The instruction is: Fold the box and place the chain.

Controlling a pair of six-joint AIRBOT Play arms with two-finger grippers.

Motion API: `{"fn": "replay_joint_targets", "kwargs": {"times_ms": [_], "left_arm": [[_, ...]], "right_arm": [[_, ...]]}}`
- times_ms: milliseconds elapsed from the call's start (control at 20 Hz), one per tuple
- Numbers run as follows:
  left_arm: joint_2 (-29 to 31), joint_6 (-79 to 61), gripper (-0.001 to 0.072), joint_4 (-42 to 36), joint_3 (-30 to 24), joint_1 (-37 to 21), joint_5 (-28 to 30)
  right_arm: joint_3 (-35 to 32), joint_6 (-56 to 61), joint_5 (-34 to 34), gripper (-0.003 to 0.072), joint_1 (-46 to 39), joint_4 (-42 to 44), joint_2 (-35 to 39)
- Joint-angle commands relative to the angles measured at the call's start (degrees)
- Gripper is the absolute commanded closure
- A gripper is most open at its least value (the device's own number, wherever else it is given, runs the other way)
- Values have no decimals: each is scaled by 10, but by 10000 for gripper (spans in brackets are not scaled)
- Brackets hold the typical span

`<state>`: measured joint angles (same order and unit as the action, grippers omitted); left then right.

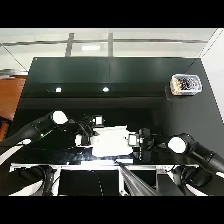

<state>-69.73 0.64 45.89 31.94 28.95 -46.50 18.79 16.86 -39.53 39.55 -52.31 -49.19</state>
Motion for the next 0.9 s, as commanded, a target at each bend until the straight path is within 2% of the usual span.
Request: {"fn": "replay_joint_targets", "kwargs": {"times_ms": [0, 200, 400, 850], "left_arm": [[-1, 0, 682, 3, 0, 0, -4], [-1, 0, 682, 3, 0, 0, -4], [-1, 0, 682, 3, 0, 0, -4], [-1, 0, 682, 3, 0, 0, -5]], "right_arm": [[0, 0, 12, -9, 26, 13, -4], [0, 0, 24, -8, 43, 28, -4], [0, 1, 73, -8, 52, 78, -4], [19, 26, 87, -10, 51, 70, -4]]}}
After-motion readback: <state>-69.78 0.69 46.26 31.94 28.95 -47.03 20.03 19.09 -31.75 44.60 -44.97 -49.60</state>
